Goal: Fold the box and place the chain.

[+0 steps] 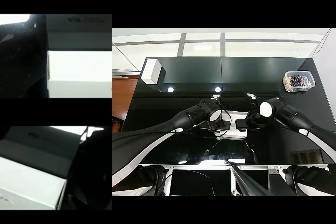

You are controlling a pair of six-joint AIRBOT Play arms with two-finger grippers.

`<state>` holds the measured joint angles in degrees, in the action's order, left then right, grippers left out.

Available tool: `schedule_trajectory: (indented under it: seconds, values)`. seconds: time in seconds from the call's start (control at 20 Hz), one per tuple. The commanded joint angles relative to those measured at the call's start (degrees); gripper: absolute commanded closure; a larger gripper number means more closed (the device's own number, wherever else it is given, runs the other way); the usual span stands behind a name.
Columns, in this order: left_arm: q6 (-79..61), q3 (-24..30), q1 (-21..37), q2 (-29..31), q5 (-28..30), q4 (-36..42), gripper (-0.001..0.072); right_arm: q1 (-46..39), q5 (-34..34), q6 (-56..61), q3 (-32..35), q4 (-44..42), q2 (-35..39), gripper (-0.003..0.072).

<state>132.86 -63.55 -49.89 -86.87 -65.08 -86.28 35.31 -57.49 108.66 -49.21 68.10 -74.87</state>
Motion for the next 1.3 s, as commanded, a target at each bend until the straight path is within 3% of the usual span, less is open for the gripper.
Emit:
schedule_trajectory:
  seconds: [0.0, 0.2, 0.45, 0.5, 0.55, 0.7, 0.8, 1.25]
  values:
    - [0.0, 0.0, 0.0, 0.0, 0.0, 0.0, 0.0685, 4.4, -1.1, 11.2, -0.9, 8.1, 0.0, 0.0269]
    - [0.0, 0.0, 0.0, 0.0, 0.1, 0.0, 0.0685, 6.7, -1.4, 21.1, -0.9, 12.6, -0.1, 0.0269]
    - [0.0, 0.0, 0.0, 0.0, 0.1, 0.0, 0.0684, 7.1, -2.3, 21.7, -0.9, 12.1, -1.0, 0.0270]
    - [0.0, 0.0, 0.0, 0.0, 0.1, 0.0, 0.0684, 7.2, -2.3, 21.7, -0.9, 12.3, -1.1, 0.0307]
    - [0.0, 0.0, 0.0, 0.0, 0.1, 0.0, 0.0684, 7.3, -2.1, 21.7, -0.9, 12.2, -1.2, 0.0413]
    - [0.0, 0.0, 0.0, 0.0, 0.1, 0.0, 0.0684, 7.3, 0.0, 21.6, -0.9, 12.4, -1.4, 0.0426]
    - [0.0, 0.0, 0.0, 0.0, 0.1, 0.0, 0.0685, 7.3, 1.4, 21.4, -0.9, 11.6, -1.4, 0.0566]
    - [0.0, 0.0, 0.0, 0.0, 0.1, 0.0, 0.0684, 7.3, 3.5, 21.5, -0.9, 10.6, -1.4, 0.0550]
